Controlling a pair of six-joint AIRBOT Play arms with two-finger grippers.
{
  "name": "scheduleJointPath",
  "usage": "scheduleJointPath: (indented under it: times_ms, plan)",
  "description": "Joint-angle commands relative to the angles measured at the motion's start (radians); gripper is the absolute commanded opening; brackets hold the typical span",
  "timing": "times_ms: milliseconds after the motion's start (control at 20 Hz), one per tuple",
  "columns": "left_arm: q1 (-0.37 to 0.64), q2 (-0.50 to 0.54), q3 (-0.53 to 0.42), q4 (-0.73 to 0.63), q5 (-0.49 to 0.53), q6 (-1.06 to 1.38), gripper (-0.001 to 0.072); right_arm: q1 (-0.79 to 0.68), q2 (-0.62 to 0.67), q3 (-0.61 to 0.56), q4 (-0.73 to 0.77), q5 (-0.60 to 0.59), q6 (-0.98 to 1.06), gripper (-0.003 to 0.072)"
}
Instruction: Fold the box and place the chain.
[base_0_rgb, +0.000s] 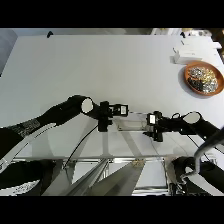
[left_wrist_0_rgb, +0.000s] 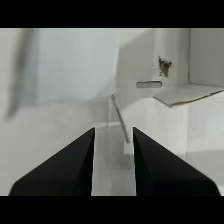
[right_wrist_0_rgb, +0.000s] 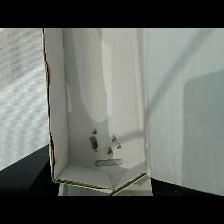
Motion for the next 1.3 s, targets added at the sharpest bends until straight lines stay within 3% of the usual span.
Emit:
scheduleJointPath:
  times_ms: [0,300,750,850,1250]
  plan:
    - [-0.024,-0.009,0.001,-0.049,0.010,0.126,0.0271,0.000,0.000,0.000,0.000,0.000,0.000,0.0408]
    - [-0.037,-0.009,0.001,-0.086,-0.058,0.182,0.0268,0.000,0.000,0.000,0.000,0.000,0.000,0.0408]
    - [-0.047,-0.010,0.001,-0.175,0.041,0.182,0.0263,0.000,0.000,0.000,0.000,0.000,0.000,0.0408]
    - [-0.058,-0.011,0.001,-0.186,0.050,0.182,0.0194,0.000,0.000,0.000,0.000,0.000,0.000,0.0408]
    - [-0.112,-0.040,0.001,-0.250,0.048,0.181,0.0211,0.000,0.000,0.000,0.000,0.000,0.000,0.0408]
